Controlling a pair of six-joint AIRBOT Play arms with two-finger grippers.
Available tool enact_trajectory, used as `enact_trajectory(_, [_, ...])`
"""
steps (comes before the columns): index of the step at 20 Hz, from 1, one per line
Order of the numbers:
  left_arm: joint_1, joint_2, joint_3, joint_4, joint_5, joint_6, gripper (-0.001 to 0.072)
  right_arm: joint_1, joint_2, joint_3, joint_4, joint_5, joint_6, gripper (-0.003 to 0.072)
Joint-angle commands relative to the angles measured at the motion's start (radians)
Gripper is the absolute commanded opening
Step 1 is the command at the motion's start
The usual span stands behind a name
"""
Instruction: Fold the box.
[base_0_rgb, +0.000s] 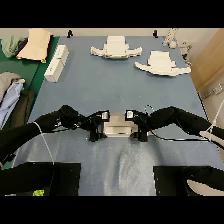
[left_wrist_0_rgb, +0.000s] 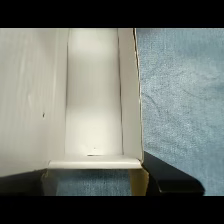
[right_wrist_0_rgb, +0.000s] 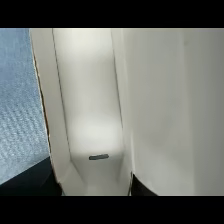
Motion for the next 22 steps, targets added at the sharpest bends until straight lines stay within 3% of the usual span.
enact_trajectory(1, [0.000,-0.001,0.000,0.004,-0.003,-0.002,0.0495,0.000,0.001,0.000,0.000,0.001,0.000,0.0453])
enact_trajectory(22, [0.000,-0.001,0.000,0.005,-0.004,-0.002,0.0494,0.000,0.001,0.001,0.001,-0.011,0.003,0.0452])
